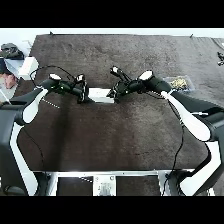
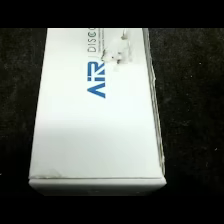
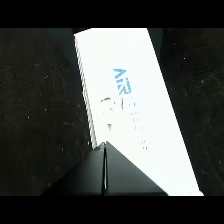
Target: Fold the box and place the chain.
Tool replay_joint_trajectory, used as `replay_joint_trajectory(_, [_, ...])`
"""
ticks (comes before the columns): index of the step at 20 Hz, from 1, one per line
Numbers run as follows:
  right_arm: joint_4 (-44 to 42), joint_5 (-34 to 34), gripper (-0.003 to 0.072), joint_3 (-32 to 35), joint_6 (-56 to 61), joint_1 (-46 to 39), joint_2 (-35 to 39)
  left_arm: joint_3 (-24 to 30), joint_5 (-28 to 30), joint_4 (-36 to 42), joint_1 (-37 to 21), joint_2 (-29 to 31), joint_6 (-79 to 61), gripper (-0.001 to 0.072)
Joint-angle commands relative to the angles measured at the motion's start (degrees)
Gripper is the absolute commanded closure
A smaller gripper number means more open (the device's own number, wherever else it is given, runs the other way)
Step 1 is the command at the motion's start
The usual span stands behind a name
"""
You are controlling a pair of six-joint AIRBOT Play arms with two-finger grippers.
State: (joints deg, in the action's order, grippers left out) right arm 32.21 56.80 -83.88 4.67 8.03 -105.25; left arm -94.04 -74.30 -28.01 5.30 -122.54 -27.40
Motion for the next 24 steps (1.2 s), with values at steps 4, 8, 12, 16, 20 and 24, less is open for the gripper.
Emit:
replay_joint_trajectory(4, [-11.7, -6.6, 0.0701, 3.9, -1.0, -0.2, 14.4, 0.0, 0.0, 0.0, 0.0, 0.0, -0.1, 0.0304])
replay_joint_trajectory(8, [-16.2, -25.9, 0.0701, 21.1, -3.2, -0.2, 31.4, 0.0, 0.0, 0.0, 0.0, 0.0, -0.1, 0.0304])
replay_joint_trajectory(12, [-21.1, -44.5, 0.0701, 38.8, -3.1, -0.2, 45.9, 0.0, 0.0, 0.0, 0.0, 0.0, -0.1, 0.0304])
replay_joint_trajectory(16, [-26.5, -58.1, 0.0701, 52.1, -3.1, -0.2, 58.0, 0.0, 0.0, 0.0, 0.0, 0.0, -0.1, 0.0304])
replay_joint_trajectory(20, [-26.5, -64.4, 0.0701, 61.4, -0.3, -0.2, 69.2, 0.0, 0.0, 0.0, 0.0, 0.0, -0.1, 0.0304])
replay_joint_trajectory(24, [-25.6, -67.3, 0.07, 69.2, 0.1, -0.2, 79.9, 0.0, 0.0, 0.0, 0.0, 0.0, -0.1, 0.0304])
